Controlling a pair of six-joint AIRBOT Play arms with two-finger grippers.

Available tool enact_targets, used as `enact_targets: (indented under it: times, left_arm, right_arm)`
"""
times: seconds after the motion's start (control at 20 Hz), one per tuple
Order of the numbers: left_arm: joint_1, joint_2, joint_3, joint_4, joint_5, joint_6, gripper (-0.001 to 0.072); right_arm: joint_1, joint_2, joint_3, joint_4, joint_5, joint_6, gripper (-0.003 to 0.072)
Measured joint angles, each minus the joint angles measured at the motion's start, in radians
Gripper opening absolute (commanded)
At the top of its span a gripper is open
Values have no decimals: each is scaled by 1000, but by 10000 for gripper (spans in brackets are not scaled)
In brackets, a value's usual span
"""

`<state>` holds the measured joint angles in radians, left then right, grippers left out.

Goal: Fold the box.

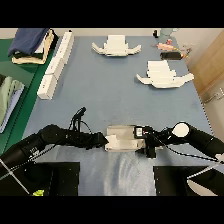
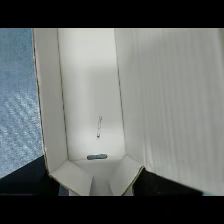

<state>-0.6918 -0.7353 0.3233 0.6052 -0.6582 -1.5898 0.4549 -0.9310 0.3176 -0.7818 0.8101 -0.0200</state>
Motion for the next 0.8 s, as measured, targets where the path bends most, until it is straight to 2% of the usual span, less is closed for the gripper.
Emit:
enact_targets:
  times: [0.1, 0.15, 0.3, 0.45, 0.65, 0.8]
  left_arm:
    - [-8, -23, 1, -4, 7, -1, 393]
    - [-19, -36, 5, -4, 11, -5, 355]
    - [-77, -78, 40, 48, 41, -79, 355]
    - [-136, -119, 94, 192, 55, -245, 355]
    - [-193, -182, 176, 383, 8, -449, 355]
    - [-224, -225, 239, 459, -24, -530, 355]
  right_arm:
    - [0, 0, 0, 0, 0, 0, 545]
    - [0, 0, 0, 0, 0, 0, 545]
    - [0, 0, 0, 0, 0, 0, 545]
    - [0, 0, 0, 0, 0, 0, 544]
    - [0, 0, 0, 0, 0, 0, 545]
    - [0, 0, 0, 0, 0, 0, 544]
